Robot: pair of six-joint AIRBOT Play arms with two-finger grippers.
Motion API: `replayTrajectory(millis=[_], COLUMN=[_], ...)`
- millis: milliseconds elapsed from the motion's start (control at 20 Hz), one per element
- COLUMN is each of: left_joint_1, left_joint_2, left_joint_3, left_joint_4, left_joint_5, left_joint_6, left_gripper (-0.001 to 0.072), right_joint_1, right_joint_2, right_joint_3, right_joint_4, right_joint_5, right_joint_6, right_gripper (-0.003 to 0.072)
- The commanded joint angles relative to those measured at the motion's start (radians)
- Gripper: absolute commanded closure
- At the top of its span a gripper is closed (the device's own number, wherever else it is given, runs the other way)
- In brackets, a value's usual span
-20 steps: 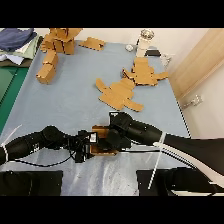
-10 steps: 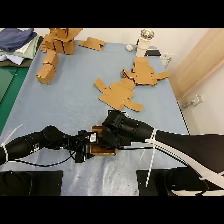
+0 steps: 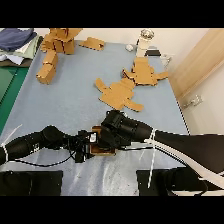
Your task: Fold the box.
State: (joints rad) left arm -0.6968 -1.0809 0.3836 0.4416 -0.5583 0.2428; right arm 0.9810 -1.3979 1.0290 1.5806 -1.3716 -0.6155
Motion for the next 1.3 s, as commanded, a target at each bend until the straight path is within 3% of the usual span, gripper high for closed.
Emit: replayTrajectory(millis=[0, 400, 450, 500, 600, 700, 800, 900, 950, 1050, 1150, 1250], left_joint_1=[0.0, 0.0, 0.0, 0.0, 0.0, 0.0, 0.0, 0.0, 0.0, 0.0, 0.0, 0.0], left_joint_2=[0.0, 0.0, 0.0, 0.0, 0.0, 0.0, 0.0, 0.0, 0.0, 0.0, 0.0, 0.0], left_joint_3=[0.0, 0.0, 0.0, 0.0, 0.0, 0.0, 0.0, 0.0, 0.0, 0.0, 0.0, 0.0], left_joint_4=[0.0, 0.0, 0.0, 0.0, 0.0, 0.0, 0.0, 0.0, 0.0, 0.0, 0.0, 0.0], left_joint_5=[-0.001, -0.002, -0.002, -0.001, -0.001, -0.001, 0.001, 0.001, 0.001, 0.001, 0.001, 0.001], left_joint_6=[-0.001, -0.001, -0.001, -0.001, 0.0, 0.0, 0.0, 0.0, 0.0, 0.0, 0.0, 0.0], left_gripper=[0.0255, 0.0255, 0.0255, 0.0256, 0.0255, 0.0255, 0.0256, 0.0255, 0.0255, 0.0255, 0.0255, 0.0255], right_joint_1=[-0.002, -0.006, -0.005, -0.01, -0.062, -0.187, -0.377, -0.592, -0.685, -0.794, -0.826, -0.809], right_joint_2=[0.022, 0.154, 0.174, 0.192, 0.207, 0.207, 0.206, 0.18, 0.147, 0.077, 0.007, -0.037], right_joint_3=[0.027, 0.085, 0.085, 0.083, 0.053, -0.034, -0.148, -0.224, -0.23, -0.228, -0.226, -0.227], right_joint_4=[0.002, -0.016, -0.034, -0.057, -0.096, -0.101, 0.089, 0.502, 0.761, 1.157, 1.288, 1.308], right_joint_5=[-0.051, -0.18, -0.21, -0.246, -0.294, -0.191, 0.135, 0.43, 0.481, 0.425, 0.31, 0.185], right_joint_6=[-0.006, -0.006, -0.008, -0.029, -0.105, -0.22, -0.449, -0.824, -1.019, -1.399, -1.521, -1.616], right_gripper=[0.0289, 0.029, 0.0319, 0.0409, 0.0662, 0.0683, 0.0683, 0.0684, 0.0685, 0.0685, 0.0685, 0.0686])
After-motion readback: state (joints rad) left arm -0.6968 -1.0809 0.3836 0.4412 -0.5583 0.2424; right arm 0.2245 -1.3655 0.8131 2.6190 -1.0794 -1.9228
